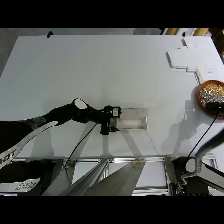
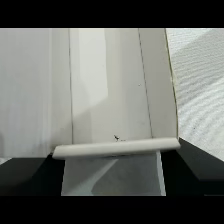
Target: Fold the box and place the chain.
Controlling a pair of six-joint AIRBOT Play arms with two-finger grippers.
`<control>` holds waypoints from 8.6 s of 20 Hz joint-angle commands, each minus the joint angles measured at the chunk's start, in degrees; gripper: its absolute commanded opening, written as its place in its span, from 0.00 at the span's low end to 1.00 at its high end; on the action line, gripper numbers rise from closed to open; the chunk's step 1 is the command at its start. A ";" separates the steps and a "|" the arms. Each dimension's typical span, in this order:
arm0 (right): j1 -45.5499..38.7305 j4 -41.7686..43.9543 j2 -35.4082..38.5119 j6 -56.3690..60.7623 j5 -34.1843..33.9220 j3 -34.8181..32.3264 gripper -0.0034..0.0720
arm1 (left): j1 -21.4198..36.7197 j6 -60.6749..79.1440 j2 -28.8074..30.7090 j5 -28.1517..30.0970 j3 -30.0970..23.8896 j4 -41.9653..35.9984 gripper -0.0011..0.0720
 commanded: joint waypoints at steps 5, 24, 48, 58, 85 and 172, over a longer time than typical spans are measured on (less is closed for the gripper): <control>0.02 0.22 0.37 0.02 1.62 0.04 0.07 | 0.00 0.02 0.00 0.02 0.00 0.00 0.30; 29.94 19.54 29.00 -6.03 28.68 0.20 0.07 | 0.00 0.02 0.00 0.02 0.00 0.00 0.30; 44.94 24.37 28.85 -13.11 26.27 -9.99 0.23 | 0.00 0.02 0.00 0.02 0.00 0.00 0.30; 45.22 32.04 12.55 -25.57 11.63 -9.97 0.31 | 0.00 0.02 0.00 0.00 0.00 0.00 0.30; 45.22 35.78 23.67 -32.06 15.34 -9.97 0.07 | 0.00 0.00 0.00 0.02 0.00 0.00 0.30; 43.93 40.48 24.24 -82.75 26.62 -11.52 0.07 | 0.00 0.02 0.00 0.00 0.00 0.00 0.30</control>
